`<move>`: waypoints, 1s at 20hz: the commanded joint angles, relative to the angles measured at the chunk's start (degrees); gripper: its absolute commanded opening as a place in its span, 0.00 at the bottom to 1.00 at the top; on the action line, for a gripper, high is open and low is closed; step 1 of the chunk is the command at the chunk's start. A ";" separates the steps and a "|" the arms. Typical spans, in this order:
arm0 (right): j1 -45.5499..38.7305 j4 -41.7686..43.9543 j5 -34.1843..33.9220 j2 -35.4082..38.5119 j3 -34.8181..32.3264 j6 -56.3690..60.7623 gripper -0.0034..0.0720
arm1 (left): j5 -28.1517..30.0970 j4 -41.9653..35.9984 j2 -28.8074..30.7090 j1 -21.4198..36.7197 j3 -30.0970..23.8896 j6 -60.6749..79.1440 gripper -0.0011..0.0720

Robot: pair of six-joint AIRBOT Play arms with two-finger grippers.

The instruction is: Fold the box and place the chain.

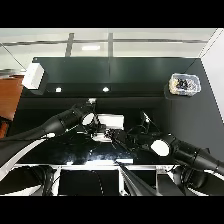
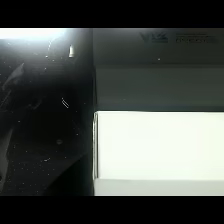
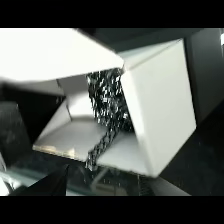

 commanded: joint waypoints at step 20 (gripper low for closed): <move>4.33 -7.58 -6.08 -0.79 -0.07 14.91 0.53 | 0.00 0.15 -0.04 0.02 0.00 0.11 0.06</move>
